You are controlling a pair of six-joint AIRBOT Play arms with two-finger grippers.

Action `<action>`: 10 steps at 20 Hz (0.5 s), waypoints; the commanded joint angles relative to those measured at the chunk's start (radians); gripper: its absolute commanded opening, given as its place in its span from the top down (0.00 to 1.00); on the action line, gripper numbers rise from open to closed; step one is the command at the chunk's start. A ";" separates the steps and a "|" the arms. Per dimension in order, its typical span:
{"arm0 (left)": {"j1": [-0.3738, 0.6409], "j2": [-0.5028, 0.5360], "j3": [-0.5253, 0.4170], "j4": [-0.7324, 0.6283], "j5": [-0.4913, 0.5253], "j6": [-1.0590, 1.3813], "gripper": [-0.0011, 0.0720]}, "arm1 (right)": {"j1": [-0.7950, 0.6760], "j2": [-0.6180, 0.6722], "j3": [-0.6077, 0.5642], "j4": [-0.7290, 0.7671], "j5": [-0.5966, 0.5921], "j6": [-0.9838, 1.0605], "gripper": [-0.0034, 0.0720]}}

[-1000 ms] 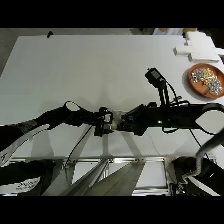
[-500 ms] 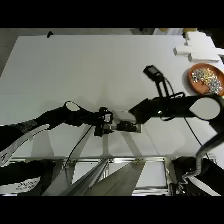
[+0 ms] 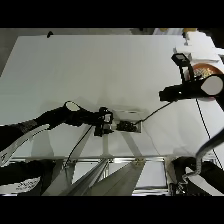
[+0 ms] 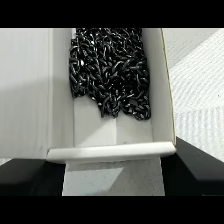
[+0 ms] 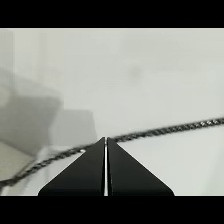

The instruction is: Fold the box and place the chain.

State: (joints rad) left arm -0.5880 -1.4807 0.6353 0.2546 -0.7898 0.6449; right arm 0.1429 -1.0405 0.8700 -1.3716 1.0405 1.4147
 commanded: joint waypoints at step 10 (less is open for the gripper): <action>0.000 0.000 0.000 0.000 0.000 0.000 0.80 | -0.039 -0.289 -0.024 -0.073 -0.020 0.025 0.54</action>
State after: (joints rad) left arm -0.5880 -1.4807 0.6353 0.2546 -0.7898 0.6449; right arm 0.1055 -1.2949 0.8478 -1.4391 1.0332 1.4372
